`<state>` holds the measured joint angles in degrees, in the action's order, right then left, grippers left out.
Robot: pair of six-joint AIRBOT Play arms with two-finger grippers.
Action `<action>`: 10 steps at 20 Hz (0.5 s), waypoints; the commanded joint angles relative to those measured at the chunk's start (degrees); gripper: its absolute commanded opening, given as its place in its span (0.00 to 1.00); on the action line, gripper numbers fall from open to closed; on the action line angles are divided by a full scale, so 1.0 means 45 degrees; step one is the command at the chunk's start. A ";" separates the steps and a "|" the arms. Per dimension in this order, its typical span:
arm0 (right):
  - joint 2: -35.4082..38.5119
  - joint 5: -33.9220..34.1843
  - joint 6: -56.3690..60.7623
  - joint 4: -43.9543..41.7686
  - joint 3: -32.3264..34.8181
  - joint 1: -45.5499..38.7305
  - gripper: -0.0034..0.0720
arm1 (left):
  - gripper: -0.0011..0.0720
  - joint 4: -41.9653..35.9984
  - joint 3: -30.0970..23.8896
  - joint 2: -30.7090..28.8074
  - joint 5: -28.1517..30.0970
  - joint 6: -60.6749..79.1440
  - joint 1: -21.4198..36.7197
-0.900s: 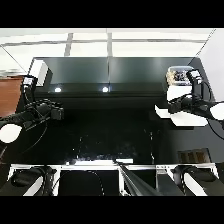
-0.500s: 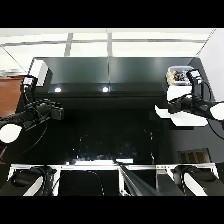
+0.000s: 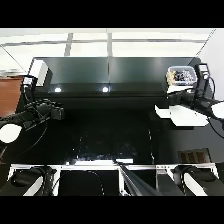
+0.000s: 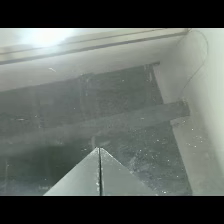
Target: Fold the box and place the chain.
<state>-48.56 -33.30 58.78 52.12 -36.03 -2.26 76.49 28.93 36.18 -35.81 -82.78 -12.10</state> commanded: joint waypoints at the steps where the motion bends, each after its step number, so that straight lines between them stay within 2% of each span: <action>1: -0.0010 0.2225 0.0554 -0.1025 -0.0078 -0.0369 1.00 | 0.06 -0.0223 -0.0005 -0.0010 0.0214 -0.0015 -0.0005; 3: -0.0219 0.2958 0.0607 -0.0335 -0.0238 -0.1661 1.00 | 0.06 -0.0223 -0.0005 -0.0010 0.0928 -0.0015 -0.0005; 5: -0.1093 0.2215 0.0622 0.0719 -0.0957 -0.3939 1.00 | 0.06 -0.0447 -0.0005 0.0029 0.1239 -0.0015 -0.0005; 6: -0.1851 0.1375 0.0685 0.1117 -0.1632 -0.5391 1.00 | 0.22 -0.0447 -0.0005 0.0102 0.1394 -0.0019 0.0000; 7: -0.2696 0.0568 0.0748 0.1214 -0.2409 -0.6858 1.00 | 0.72 -0.0447 -0.0005 0.0185 0.1438 -0.0019 -0.0005; 8: -0.3497 -0.0126 0.0763 0.1156 -0.3177 -0.8150 1.00 | 0.98 -0.0491 0.0000 0.0301 0.1472 -0.0078 -0.0005; 10: -0.5280 -0.2118 0.0733 0.1161 -0.4945 -1.0389 1.00 | 0.98 -0.0529 0.0000 0.0520 0.1467 -0.0083 -0.0010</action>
<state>-63.29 -32.08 61.80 55.79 -49.60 -35.20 74.61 28.93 37.50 -30.37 -82.96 -12.14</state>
